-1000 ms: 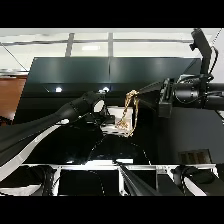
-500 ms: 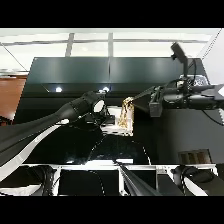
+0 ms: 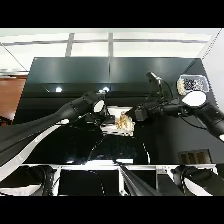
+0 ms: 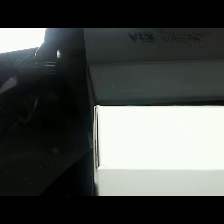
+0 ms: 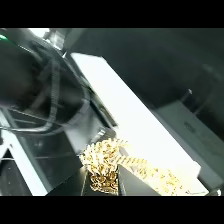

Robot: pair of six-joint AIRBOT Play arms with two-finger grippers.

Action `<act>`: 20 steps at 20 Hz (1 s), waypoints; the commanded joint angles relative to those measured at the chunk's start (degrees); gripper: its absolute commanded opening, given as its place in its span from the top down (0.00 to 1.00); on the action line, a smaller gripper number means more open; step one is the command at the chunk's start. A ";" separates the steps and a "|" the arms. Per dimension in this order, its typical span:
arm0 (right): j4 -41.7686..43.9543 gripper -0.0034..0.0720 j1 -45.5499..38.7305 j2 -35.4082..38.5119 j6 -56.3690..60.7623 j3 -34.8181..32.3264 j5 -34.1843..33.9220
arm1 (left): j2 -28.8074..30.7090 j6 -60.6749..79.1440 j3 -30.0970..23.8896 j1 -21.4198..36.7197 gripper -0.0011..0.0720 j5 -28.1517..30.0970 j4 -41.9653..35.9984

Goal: Fold the box and place the chain.

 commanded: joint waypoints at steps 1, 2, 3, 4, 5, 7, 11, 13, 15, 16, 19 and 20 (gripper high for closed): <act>-1.42 0.47 -0.22 -1.57 -0.04 -1.44 -1.66 | -0.02 0.02 0.00 0.04 0.94 0.04 0.02; -1.99 0.46 -1.57 -1.31 -0.07 -1.27 -0.37 | -0.02 0.00 0.00 0.04 0.94 0.02 0.02; -3.04 0.46 -3.61 -0.70 -0.07 -1.11 2.05 | -0.02 0.00 0.00 0.04 0.94 0.00 0.02; -5.05 0.46 -6.43 0.46 -0.04 -1.11 5.42 | -0.02 0.02 0.00 0.04 0.94 -0.09 0.02; -7.85 0.46 -9.11 1.64 -0.04 -1.14 9.22 | -0.02 0.00 0.00 0.04 0.94 -0.37 0.02; -15.15 0.46 -13.99 4.63 -0.02 -2.58 15.91 | -0.02 0.00 0.00 0.04 0.94 -0.85 0.04; -16.02 0.22 -15.28 9.18 -7.43 -15.85 7.69 | -0.02 0.00 0.00 0.04 0.94 -1.22 0.02; -16.00 0.02 -11.76 9.14 -14.99 -20.94 -0.35 | -0.02 0.02 0.00 0.04 0.94 -1.22 0.04; -16.17 0.02 -7.19 9.11 -25.24 -23.15 -6.29 | -0.02 0.00 0.00 0.04 0.94 -1.22 0.04; -16.26 0.02 -4.92 9.11 -30.58 -23.32 -8.63 | -0.02 0.02 0.00 0.04 0.94 -1.22 0.04; -15.93 0.03 0.52 8.74 -45.66 -23.04 -16.15 | -0.02 0.00 0.00 0.04 0.94 -1.20 0.04; -13.40 0.03 0.94 7.78 -46.10 -22.75 -17.66 | -0.02 0.00 0.00 0.04 0.94 -1.20 0.04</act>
